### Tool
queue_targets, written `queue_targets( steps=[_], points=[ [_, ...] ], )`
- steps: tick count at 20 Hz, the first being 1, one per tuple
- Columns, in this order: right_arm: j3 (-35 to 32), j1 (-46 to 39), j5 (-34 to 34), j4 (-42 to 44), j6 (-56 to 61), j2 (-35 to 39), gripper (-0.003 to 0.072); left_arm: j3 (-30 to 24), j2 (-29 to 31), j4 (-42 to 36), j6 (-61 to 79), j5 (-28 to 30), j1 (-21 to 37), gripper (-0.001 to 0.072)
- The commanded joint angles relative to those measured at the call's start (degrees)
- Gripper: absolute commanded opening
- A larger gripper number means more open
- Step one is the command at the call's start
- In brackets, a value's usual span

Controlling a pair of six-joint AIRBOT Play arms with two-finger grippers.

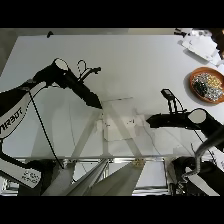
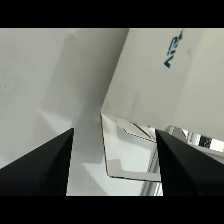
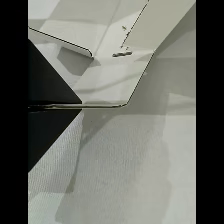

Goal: Fold the box and place the chain.

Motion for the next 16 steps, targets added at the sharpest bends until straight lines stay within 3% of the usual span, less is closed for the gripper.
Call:
queue_targets(
  steps=[1,7,12,16],
  points=[
    [-0.02,0.07,-2.16,0.0,3.3,0.04,0.0015,-0.04,-0.02,0.55,-0.02,-0.42,-0.02,0.0537],
    [-0.02,0.07,-2.43,0.44,3.65,0.04,0.0015,-0.04,-0.02,-0.79,5.05,9.4,-3.48,0.0564],
    [-0.02,0.07,-2.38,0.7,3.65,0.04,0.0015,-0.04,-0.04,-0.66,8.02,21.62,-7.96,0.0586],
    [-0.02,0.07,-2.34,0.83,3.65,0.04,0.0015,-0.04,-0.04,1.9,8.11,23.34,-8.22,0.0575]
  ],
)
